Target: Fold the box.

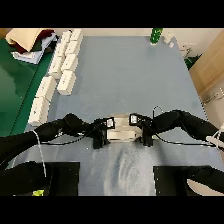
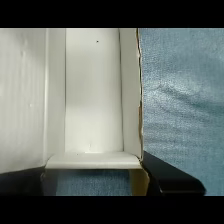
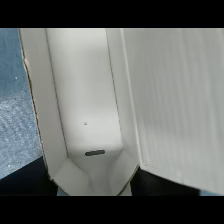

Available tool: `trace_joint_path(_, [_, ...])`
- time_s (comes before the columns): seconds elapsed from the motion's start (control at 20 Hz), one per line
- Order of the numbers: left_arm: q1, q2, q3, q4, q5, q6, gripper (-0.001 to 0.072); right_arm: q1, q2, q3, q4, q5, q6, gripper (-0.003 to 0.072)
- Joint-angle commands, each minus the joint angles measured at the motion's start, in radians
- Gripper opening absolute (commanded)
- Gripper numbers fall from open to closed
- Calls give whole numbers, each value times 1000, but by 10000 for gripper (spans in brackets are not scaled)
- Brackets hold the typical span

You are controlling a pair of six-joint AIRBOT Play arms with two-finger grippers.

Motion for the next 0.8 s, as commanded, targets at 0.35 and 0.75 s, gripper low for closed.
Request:
trace_joint_path(0.35, [0, 0, 1, 0, 0, 0, 617, -1, 86, 63, -272, -108, 429, 720])
trace_joint_path(0.75, [0, 0, 1, 0, 0, 0, 617, -1, 273, 80, -298, -520, 1033, 675])
